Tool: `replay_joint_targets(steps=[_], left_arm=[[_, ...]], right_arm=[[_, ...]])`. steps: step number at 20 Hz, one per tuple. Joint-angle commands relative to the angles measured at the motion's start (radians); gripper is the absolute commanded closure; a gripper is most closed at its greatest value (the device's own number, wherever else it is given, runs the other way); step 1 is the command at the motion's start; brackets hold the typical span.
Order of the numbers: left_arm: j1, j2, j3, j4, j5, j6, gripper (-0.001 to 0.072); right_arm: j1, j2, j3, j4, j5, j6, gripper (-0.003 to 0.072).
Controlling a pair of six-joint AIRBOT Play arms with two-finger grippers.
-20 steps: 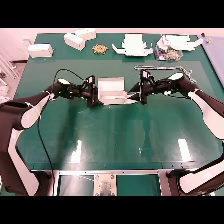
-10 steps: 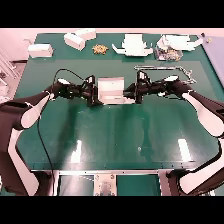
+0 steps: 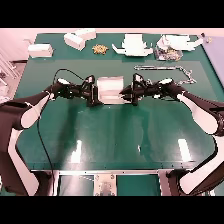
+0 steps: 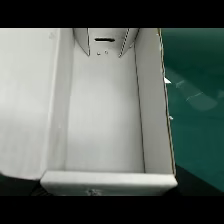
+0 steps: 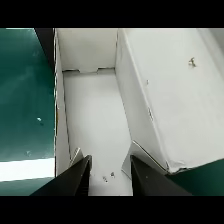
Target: Fold the box and place the chain.
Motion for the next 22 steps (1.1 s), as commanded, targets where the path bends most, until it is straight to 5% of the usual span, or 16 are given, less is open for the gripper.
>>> replay_joint_targets(steps=[1, 6, 7, 14, 17, 22], left_arm=[[0.0, 0.0, 0.0, 0.0, 0.0, 0.0, 0.0308], [0.0, 0.0, 0.0, 0.0, 0.0, 0.0, 0.0307], [0.0, 0.0, 0.0, 0.0, -0.001, 0.0, 0.0307], [0.0, 0.0, 0.0, 0.0, 0.0, 0.0, 0.0307], [0.0, 0.0, 0.0, 0.0, -0.001, 0.0, 0.0307], [0.0, 0.0, 0.0, 0.0, -0.001, 0.0, 0.0308]], right_arm=[[0.003, -0.013, 0.0, 0.002, -0.002, -0.035, 0.019], [0.003, -0.013, 0.0, 0.025, 0.031, -0.071, 0.0131], [0.003, -0.013, 0.0, 0.025, 0.041, -0.07, 0.0074], [-0.002, -0.012, 0.0, 0.024, 0.051, -0.043, 0.0076], [-0.027, -0.012, 0.006, 0.011, 0.047, 0.021, 0.0252], [-0.074, -0.012, 0.014, -0.035, 0.038, 0.091, 0.0427]])
